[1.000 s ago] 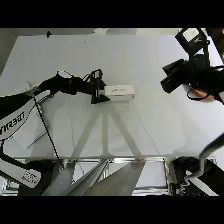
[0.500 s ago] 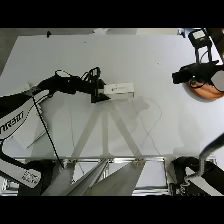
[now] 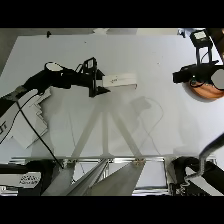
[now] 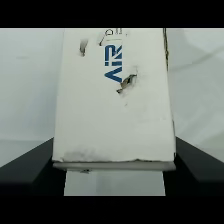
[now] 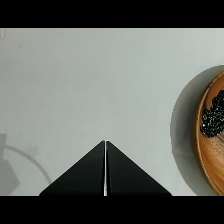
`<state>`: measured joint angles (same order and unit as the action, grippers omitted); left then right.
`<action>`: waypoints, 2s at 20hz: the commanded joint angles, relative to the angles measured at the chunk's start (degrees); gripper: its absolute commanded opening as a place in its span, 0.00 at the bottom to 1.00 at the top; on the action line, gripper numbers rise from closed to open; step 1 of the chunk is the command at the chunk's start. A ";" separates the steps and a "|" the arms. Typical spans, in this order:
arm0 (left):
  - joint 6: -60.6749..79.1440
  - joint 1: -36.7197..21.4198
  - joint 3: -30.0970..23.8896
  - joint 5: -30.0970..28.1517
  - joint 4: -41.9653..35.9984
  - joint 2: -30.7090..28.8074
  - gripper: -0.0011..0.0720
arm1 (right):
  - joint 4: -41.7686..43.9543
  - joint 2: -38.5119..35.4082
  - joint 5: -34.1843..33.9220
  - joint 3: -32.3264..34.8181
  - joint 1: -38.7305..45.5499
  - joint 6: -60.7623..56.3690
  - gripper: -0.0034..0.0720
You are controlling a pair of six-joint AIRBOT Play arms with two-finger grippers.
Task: Fold the box and place the chain.
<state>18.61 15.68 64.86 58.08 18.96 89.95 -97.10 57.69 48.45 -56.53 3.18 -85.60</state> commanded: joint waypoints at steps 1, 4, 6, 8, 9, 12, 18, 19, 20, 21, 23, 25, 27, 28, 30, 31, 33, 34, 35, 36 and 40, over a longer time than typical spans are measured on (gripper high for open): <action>-12.66 -0.07 0.00 -10.71 2.05 -7.96 0.02 | 0.04 0.04 0.00 -0.04 0.04 -0.09 0.06; -25.31 -0.07 0.00 -25.81 12.02 -14.56 0.03 | 0.07 0.04 0.02 -0.04 0.04 -0.09 0.06; -35.50 -0.48 0.00 -34.84 20.20 -17.90 0.02 | 0.04 0.04 0.00 -0.04 0.04 -0.09 0.06; -45.99 -2.95 0.04 -37.48 24.90 -19.45 0.02 | 0.04 0.04 0.00 -0.04 0.04 -0.07 0.06; -51.58 -5.01 0.02 -36.83 26.99 -19.45 0.02 | 0.07 0.04 0.00 -0.04 0.04 -0.09 0.06; -67.34 -11.45 0.02 -36.17 37.33 -18.56 0.02 | 0.04 0.04 0.00 -0.04 0.04 -0.07 0.06; -86.27 -20.83 0.04 -28.63 53.62 -10.14 0.02 | 0.04 0.04 0.00 -0.04 0.04 -0.09 0.06; -86.62 -21.16 0.04 -28.85 53.88 -8.35 0.02 | 0.07 0.04 0.00 -0.04 0.04 -0.09 0.06; -87.34 -21.14 0.04 -29.31 53.88 -6.54 0.02 | 0.07 0.04 0.00 -0.04 0.04 -0.07 0.06; -88.17 -21.05 0.04 -29.68 53.75 -4.92 0.02 | 0.04 0.04 0.02 -0.04 0.04 -0.07 0.06; -89.42 -20.96 0.04 -29.75 53.77 -1.77 0.02 | 0.07 0.04 0.02 -0.04 0.04 -0.07 0.06; -89.39 -20.96 0.04 -29.27 53.79 0.61 0.02 | 0.07 0.04 0.00 -0.04 0.04 -0.09 0.06; -89.39 -20.96 0.04 -29.09 53.79 2.29 0.02 | 0.04 0.04 0.02 -0.04 0.04 -0.09 0.06; -89.37 -20.98 0.02 -28.92 53.94 2.84 0.02 | 0.04 0.04 0.00 -0.04 0.04 -0.09 0.06; -89.35 -21.00 0.02 -28.63 54.88 3.26 0.04 | 0.04 0.04 0.00 -0.04 0.04 -0.07 0.06; -89.33 -20.98 0.02 -28.63 56.00 3.26 0.04 | 0.07 0.04 0.00 -0.04 0.04 -0.07 0.06; -89.35 -21.00 0.02 -27.96 58.10 3.17 0.29 | 0.04 0.04 0.02 -0.04 0.04 -0.07 0.06; -89.35 -21.00 0.02 -27.28 58.99 3.17 0.56 | 0.04 0.04 0.00 -0.04 0.04 -0.07 0.06; -89.33 -21.00 0.02 -26.05 59.17 3.13 0.85 | 0.04 0.04 0.00 -0.04 0.04 -0.09 0.06; -89.35 -21.00 0.04 -25.05 59.14 2.95 0.99 | 0.07 0.04 0.00 -0.04 0.04 -0.09 0.06; -88.21 -21.00 0.04 -23.10 59.14 -1.07 0.98 | 0.04 0.04 0.00 -0.04 0.04 -0.09 0.06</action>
<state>-70.57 -5.30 64.86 33.23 77.62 91.07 -97.06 57.71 48.45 -56.53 3.20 -85.67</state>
